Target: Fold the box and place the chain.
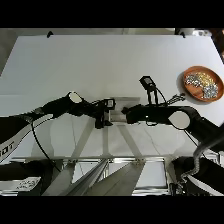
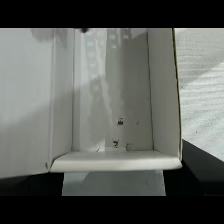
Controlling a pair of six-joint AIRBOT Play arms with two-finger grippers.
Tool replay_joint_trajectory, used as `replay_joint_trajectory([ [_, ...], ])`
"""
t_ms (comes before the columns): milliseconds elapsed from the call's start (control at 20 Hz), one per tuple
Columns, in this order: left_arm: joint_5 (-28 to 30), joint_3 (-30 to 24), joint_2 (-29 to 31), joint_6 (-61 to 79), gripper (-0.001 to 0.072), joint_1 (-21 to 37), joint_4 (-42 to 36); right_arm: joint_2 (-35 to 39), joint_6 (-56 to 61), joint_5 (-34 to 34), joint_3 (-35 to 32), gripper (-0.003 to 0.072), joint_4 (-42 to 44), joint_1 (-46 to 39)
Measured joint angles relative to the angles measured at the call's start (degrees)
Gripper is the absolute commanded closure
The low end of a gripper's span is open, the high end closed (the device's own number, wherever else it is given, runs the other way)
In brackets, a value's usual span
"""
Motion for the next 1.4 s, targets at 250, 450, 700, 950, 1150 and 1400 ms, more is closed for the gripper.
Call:
replay_joint_trajectory([
  [250,0.00,0.00,0.00,0.00,0.0259,0.00,0.00,-6.73,-0.96,-2.01,0.00,0.0669,0.68,0.70],
  [450,0.00,0.00,0.02,0.00,0.0259,0.00,0.00,-10.27,-2.56,-2.49,0.02,0.0556,0.90,0.81],
  [700,0.00,0.00,0.00,0.00,0.0259,0.00,0.00,-11.39,-3.26,-2.67,0.02,0.0500,0.96,0.81],
  [950,0.00,0.00,0.02,0.00,0.0259,0.00,0.00,-9.49,-4.13,-1.97,0.04,0.0505,1.05,0.81],
  [1150,0.00,0.00,0.02,0.00,0.0259,0.00,0.00,-2.82,-5.44,1.66,0.04,0.0505,-2.08,0.17],
  [1400,0.00,0.00,0.00,0.02,0.0259,0.00,0.00,4.90,-4.72,14.71,0.04,0.0504,-11.47,-10.34],
])
